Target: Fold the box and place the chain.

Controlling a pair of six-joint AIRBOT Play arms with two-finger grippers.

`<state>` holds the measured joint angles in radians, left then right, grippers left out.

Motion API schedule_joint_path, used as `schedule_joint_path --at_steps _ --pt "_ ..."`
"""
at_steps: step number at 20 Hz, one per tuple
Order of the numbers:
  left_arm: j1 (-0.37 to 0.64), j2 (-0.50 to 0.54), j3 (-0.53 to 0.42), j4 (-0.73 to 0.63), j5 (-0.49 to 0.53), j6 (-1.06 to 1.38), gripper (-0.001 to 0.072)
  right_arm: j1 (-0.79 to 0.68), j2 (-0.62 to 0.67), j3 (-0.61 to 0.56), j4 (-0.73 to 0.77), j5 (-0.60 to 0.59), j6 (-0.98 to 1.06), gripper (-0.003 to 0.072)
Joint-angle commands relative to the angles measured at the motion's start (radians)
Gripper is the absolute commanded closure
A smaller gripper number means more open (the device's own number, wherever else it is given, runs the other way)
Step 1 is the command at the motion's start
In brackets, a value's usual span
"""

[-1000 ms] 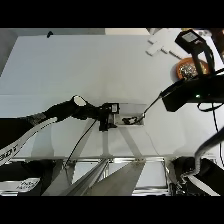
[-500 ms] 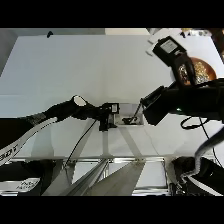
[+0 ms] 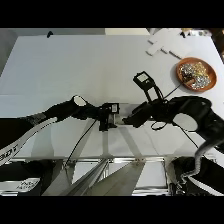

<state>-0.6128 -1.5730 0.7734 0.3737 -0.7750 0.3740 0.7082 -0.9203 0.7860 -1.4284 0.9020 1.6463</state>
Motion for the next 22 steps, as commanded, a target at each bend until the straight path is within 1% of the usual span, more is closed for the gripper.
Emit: schedule_joint_path --at_steps 1,5,6,7,8,9,12,14,15,17,18,19,20,22 --pt "0.000 0.000 0.000 0.000 0.000 0.000 0.0374 0.001 -0.069 -0.045 0.013 -0.060 0.003 0.0669" --pt "0.000 0.000 0.000 0.000 0.000 0.000 0.0374 0.001 -0.130 -0.045 0.038 -0.069 0.036 0.0665" --pt "0.000 0.000 0.000 0.000 0.000 0.000 0.0374 0.001 -0.137 -0.045 0.052 -0.072 0.037 0.0617" --pt "0.000 0.000 0.000 0.000 0.000 0.000 0.0374 0.001 -0.139 -0.045 0.063 -0.081 0.036 0.0551" --pt "0.000 0.000 0.000 0.000 0.000 0.000 0.0374 0.001 -0.137 -0.045 0.072 -0.087 0.036 0.0515" --pt "0.000 0.000 0.000 0.000 0.000 0.000 0.0374 0.001 -0.126 -0.045 0.081 -0.080 0.036 0.0485" --pt "0.000 0.000 0.000 0.000 0.000 0.000 0.0374 0.001 -0.028 -0.042 0.099 -0.061 0.024 0.0486" --pt "0.000 0.000 0.000 0.000 0.000 0.000 0.0374 -0.019 0.064 -0.023 0.061 -0.043 0.021 0.0486" --pt "0.000 0.000 0.000 0.000 0.000 0.000 0.0374 -0.050 0.102 -0.008 0.039 -0.027 0.021 0.0486" --pt "0.000 0.000 0.000 0.000 0.000 0.000 0.0374 -0.160 0.149 0.034 0.001 0.034 0.021 0.0485" --pt "0.000 0.000 0.000 0.000 0.000 0.000 0.0374 -0.233 0.151 0.054 -0.025 0.070 0.021 0.0462" --pt "0.000 0.000 0.000 0.000 0.000 0.000 0.0374 -0.304 0.148 0.063 -0.048 0.089 0.021 0.0374" --pt "0.000 0.000 0.000 0.000 0.000 0.000 0.0374 -0.378 0.137 0.063 -0.073 0.102 0.013 0.0338" --pt "0.000 0.000 0.000 0.000 0.000 0.000 0.0374 -0.491 0.081 0.063 -0.087 0.122 -0.039 0.0332"
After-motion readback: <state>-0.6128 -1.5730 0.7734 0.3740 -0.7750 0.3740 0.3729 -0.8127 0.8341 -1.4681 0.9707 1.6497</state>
